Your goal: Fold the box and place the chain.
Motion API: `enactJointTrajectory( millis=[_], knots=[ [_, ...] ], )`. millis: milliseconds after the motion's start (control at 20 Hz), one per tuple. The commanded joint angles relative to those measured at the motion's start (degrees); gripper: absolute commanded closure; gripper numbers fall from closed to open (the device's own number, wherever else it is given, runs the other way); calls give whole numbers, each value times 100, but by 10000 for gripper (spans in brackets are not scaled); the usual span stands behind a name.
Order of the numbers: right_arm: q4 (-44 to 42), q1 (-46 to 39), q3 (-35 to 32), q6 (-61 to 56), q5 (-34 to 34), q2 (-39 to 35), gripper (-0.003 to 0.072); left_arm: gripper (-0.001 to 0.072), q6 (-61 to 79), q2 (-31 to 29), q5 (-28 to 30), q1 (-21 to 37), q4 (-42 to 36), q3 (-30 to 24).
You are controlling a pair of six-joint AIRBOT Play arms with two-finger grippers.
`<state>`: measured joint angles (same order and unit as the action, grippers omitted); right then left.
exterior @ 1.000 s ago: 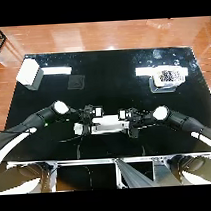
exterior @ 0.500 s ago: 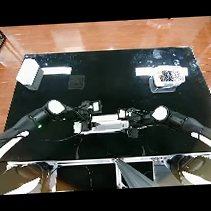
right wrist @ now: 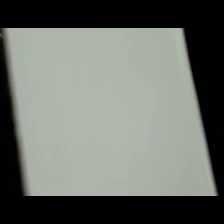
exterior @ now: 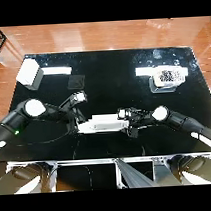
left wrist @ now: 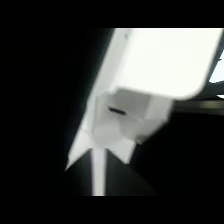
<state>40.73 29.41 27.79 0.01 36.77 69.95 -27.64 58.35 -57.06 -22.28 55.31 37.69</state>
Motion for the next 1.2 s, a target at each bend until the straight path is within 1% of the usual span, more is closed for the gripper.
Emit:
enactJointTrajectory(
  millis=[0,50,100,150,200,300,350,450,550,700,750,850,1150],
  knots=[
    [0,0,-2,-4,0,-2,402,692,-1082,-313,-1399,177,275,4],
    [2,0,-2,-4,0,-2,402,692,-1410,-321,-1720,168,214,-4],
    [0,0,-2,-4,0,-2,402,692,-1705,-321,-1808,118,68,-55],
    [2,0,-2,-4,0,-2,402,693,-1797,-321,-1727,37,-35,-151],
    [0,0,-2,-4,0,-2,402,693,-1860,-321,-1458,-61,-190,-264],
    [0,0,-2,-4,0,-2,402,693,-1923,-321,-684,-372,-922,-474],
    [0,0,-2,-4,0,-2,402,693,-1923,-321,-210,-570,-1154,-531],
    [0,0,-2,-4,0,-2,402,693,-1932,-321,713,-859,-1217,-540],
    [0,0,-2,-4,0,-2,402,692,-1923,-321,1528,-905,-1368,-540],
    [0,0,-2,-4,0,-2,402,692,-1926,-278,2463,-887,-1458,-540],
    [0,0,-2,-4,0,-2,402,692,-1926,-238,2664,-887,-1561,-540],
    [0,0,-2,-4,0,-2,403,692,-1926,-103,2892,-887,-1600,-540],
    [0,0,-2,-4,0,-2,402,692,-1928,632,3174,-901,-1707,-540]
  ],
)
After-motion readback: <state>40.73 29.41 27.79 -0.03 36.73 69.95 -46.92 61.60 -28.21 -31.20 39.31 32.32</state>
